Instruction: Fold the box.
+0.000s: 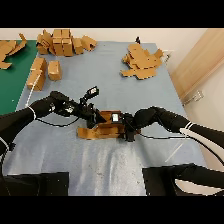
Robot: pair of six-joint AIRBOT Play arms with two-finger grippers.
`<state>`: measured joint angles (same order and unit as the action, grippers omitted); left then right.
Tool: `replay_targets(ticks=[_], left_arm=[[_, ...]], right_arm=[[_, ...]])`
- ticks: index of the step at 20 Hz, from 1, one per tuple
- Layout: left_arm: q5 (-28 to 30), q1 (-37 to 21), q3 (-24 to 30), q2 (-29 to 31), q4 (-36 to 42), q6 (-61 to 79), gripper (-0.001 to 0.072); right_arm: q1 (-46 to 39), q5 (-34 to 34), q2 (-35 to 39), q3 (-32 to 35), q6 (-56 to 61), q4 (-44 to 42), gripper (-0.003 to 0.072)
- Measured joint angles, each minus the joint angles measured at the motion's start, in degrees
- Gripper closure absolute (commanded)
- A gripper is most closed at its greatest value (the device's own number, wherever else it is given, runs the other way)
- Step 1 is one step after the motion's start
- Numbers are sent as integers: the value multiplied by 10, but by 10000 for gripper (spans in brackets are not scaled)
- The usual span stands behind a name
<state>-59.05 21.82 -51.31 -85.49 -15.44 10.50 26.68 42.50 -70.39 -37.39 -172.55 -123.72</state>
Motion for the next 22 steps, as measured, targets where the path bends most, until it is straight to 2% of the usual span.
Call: replay_targets(ticks=[9,10,11,12,19,20,21,22], left_arm=[[0,0,0,0,11,-22,695],[0,0,0,0,11,-29,595],[0,0,0,0,13,-35,321],[1,0,0,0,17,-42,259],[9,-3,-4,9,0,-74,256],[9,-6,-7,15,-12,-87,218],[9,-11,-11,25,-31,-105,108],[9,-17,-16,37,-58,-133,39]], right_arm=[[0,1,0,0,0,-1,131],[0,1,0,0,0,-1,131],[0,2,0,0,0,-1,131],[1,2,0,0,0,-1,130],[1,3,0,0,0,-1,130],[1,3,0,0,0,-1,131],[1,4,0,0,0,-1,131],[1,4,0,0,0,-1,130]])
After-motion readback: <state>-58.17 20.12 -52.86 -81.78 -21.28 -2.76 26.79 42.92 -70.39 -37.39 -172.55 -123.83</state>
